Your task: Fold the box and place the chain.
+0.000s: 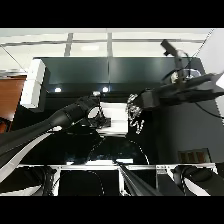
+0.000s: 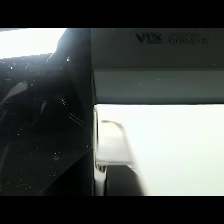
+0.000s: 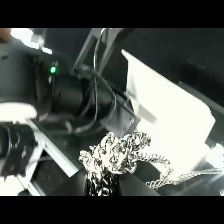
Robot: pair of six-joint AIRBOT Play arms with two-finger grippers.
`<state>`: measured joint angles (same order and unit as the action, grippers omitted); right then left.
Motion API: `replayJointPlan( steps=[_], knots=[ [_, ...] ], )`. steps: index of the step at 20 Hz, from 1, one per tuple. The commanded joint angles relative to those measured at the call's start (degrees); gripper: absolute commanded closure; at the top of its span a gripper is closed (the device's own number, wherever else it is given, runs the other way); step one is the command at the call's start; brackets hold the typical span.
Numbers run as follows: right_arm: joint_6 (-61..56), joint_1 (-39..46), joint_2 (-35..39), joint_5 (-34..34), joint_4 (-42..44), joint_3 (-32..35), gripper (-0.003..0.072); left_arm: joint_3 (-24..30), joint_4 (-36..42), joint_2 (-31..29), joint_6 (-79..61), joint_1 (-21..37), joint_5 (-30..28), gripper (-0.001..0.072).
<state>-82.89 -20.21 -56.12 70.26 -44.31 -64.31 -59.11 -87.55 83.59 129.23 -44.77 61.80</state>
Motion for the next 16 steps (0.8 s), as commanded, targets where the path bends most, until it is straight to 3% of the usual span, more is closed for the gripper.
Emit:
replayJointPlan(
  steps=[1, 11, 12, 13, 14, 16],
  knots=[
    [0.5, -3.5, -4.0, -8.1, 3.0, 2.4, 0.0671, 0.0, 0.0, 0.0, 0.0, 0.0, -0.1, 0.0682],
    [0.7, -7.4, -15.1, -12.5, -2.3, 8.0, 0.0666, 0.0, 0.0, 0.0, 0.0, 0.0, -0.1, 0.0682],
    [0.7, -7.4, -15.3, -12.9, -2.9, 8.1, 0.0639, 0.0, 0.0, 0.0, 0.0, 0.0, 0.0, 0.0682],
    [0.7, -7.1, -15.2, -12.9, -3.3, 8.0, 0.0408, 0.0, 0.0, 0.0, 0.0, 0.0, 0.0, 0.0682],
    [0.7, -6.3, -14.9, -11.8, -3.2, 8.0, 0.0276, 0.0, 0.0, 0.0, 0.0, 0.0, 0.0, 0.0682],
    [2.0, -3.1, -13.0, -6.9, -3.7, 7.9, 0.0274, 0.0, 0.0, 0.0, 0.0, 0.0, -0.1, 0.0682]
  ],
)
